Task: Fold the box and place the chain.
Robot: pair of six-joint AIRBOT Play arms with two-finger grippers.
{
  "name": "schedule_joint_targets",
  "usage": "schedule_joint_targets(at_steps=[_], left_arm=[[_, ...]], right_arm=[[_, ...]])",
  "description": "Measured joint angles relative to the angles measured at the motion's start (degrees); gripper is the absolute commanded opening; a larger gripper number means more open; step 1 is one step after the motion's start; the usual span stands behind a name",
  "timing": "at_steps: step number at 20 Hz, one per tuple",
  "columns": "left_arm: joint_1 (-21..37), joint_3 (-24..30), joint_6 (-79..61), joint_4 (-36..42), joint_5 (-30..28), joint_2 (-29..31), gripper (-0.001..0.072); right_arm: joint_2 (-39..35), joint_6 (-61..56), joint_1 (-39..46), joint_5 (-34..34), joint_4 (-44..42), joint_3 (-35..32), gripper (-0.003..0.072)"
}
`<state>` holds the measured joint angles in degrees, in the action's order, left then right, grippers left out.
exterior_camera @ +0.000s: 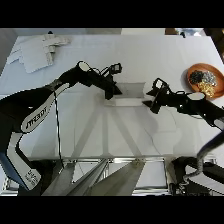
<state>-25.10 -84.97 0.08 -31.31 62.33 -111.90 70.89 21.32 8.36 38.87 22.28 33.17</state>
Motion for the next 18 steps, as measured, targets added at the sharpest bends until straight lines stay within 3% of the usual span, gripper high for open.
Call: schedule_joint_targets(at_steps=[1,3,4,6,11,12,14,18], left_arm=[[0.0,0.0,0.0,0.0,-0.07,-0.02,0.0011],[0.02,0.0,0.02,0.0,-0.17,-0.02,0.0011],[0.02,0.0,0.02,0.02,-0.15,-0.02,0.0011],[0.02,0.0,0.0,0.02,-0.13,-0.02,0.0011],[0.0,0.0,-0.07,0.0,0.2,-0.02,0.0011],[0.0,0.0,-0.07,0.0,0.2,-0.02,0.0011],[0.0,0.0,-0.07,0.0,0.22,-0.02,0.0011],[0.0,0.0,-0.07,0.0,0.17,-0.02,0.0011]], right_arm=[[-0.02,-0.13,0.0,0.07,0.33,0.68,0.0089],[-0.02,-0.17,0.0,-0.35,0.92,1.62,0.011],[0.0,-0.28,0.0,-0.37,1.44,1.9,0.0162],[-0.02,-0.31,-0.02,-0.37,2.12,2.27,0.0372],[-0.02,-0.31,0.0,3.34,4.13,2.58,0.0423],[-0.02,-0.31,0.0,5.25,5.09,2.58,0.0476],[-0.02,-0.33,0.0,8.2,7.39,2.6,0.071],[-0.02,-0.33,0.0,11.17,10.29,2.6,0.0697]])
